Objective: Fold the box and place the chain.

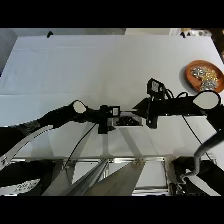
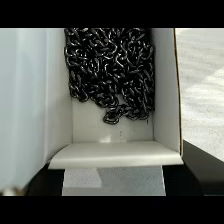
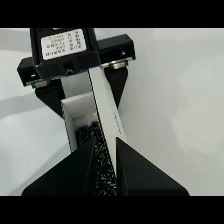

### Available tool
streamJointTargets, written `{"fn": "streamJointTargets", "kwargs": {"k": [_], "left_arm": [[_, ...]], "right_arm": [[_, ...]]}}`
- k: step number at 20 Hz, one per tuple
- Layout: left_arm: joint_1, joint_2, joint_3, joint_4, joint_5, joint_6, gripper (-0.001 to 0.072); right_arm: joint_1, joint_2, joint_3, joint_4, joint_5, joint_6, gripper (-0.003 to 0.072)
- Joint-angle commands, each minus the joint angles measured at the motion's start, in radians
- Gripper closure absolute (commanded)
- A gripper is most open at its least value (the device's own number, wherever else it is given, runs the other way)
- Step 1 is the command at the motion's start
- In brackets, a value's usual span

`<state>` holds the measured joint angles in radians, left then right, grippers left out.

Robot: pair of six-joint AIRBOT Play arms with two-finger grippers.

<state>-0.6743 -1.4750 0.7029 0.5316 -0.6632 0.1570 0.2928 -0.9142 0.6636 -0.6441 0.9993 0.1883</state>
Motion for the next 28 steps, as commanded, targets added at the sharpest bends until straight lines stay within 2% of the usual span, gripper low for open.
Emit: {"fn": "streamJointTargets", "kwargs": {"k": [1,4,9,16,23,27,28], "left_arm": [[0.000,0.001,0.000,0.000,0.000,0.000,0.0697],[0.000,0.001,0.000,0.000,0.000,0.000,0.0697],[0.000,0.001,0.000,0.000,0.000,0.000,0.0697],[0.000,0.001,0.000,0.000,0.000,0.000,0.0697],[0.000,0.001,0.000,0.000,0.000,0.000,0.0697],[0.000,0.001,0.000,0.000,0.000,0.000,0.0697],[0.000,0.001,0.000,0.000,0.000,0.000,0.0697]], "right_arm": [[0.047,-0.012,0.001,-0.001,-0.053,-0.040,0.0576],[0.055,-0.020,0.001,-0.058,-0.062,-0.035,0.0591],[0.055,-0.025,0.001,-0.089,-0.069,-0.032,0.0668],[0.056,-0.017,0.001,-0.109,-0.150,-0.074,0.0669],[0.170,-0.013,-0.011,-0.245,-0.186,-0.054,0.0672],[0.207,0.098,-0.095,-0.276,-0.317,-0.056,0.0671],[0.206,0.127,-0.117,-0.277,-0.317,-0.055,0.0671]]}}
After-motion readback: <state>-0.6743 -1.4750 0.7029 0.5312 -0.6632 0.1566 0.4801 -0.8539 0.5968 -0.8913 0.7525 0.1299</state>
